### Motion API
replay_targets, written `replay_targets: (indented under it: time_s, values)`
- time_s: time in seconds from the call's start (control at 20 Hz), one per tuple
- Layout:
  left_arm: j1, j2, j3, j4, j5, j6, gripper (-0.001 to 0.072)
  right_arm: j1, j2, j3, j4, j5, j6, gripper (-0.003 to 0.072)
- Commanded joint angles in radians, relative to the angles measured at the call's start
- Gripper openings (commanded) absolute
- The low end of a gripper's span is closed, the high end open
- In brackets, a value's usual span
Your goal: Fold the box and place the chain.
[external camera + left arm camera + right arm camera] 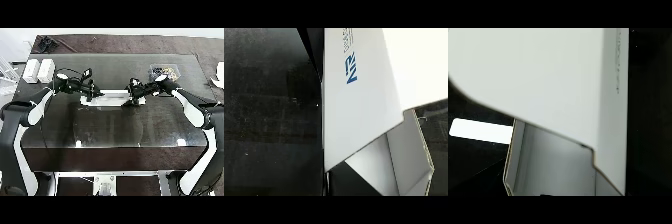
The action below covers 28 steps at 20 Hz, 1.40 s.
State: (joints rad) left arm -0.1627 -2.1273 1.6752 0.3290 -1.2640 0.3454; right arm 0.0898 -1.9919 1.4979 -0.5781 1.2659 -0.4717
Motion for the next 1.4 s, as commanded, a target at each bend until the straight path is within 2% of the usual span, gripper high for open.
replay_targets:
  time_s: [0.0,0.6,0.7,0.8,0.95,1.15,1.35]
  values:
    - [0.001,0.000,0.000,0.000,0.000,0.000,0.0021,0.000,0.000,0.001,0.000,0.000,0.000,0.0564]
    - [0.002,0.008,0.001,-0.009,-0.004,0.000,0.0024,0.000,0.000,0.001,0.000,0.000,0.000,0.0564]
    - [0.010,0.019,0.001,-0.045,-0.009,0.003,0.0296,0.000,0.000,0.001,0.000,0.000,0.000,0.0564]
    - [0.016,0.027,0.003,-0.089,-0.013,0.004,0.0297,0.000,0.000,0.001,0.000,0.000,0.000,0.0564]
    - [0.041,0.027,0.043,-0.101,-0.095,-0.009,0.0297,0.000,0.000,0.001,0.000,0.000,0.000,0.0564]
    - [0.090,0.027,0.121,-0.097,-0.297,-0.060,0.0296,0.000,0.000,0.001,0.000,-0.001,0.000,0.0564]
    - [0.144,0.027,0.205,-0.117,-0.448,-0.108,0.0292,0.000,0.000,0.001,0.000,0.000,0.000,0.0564]
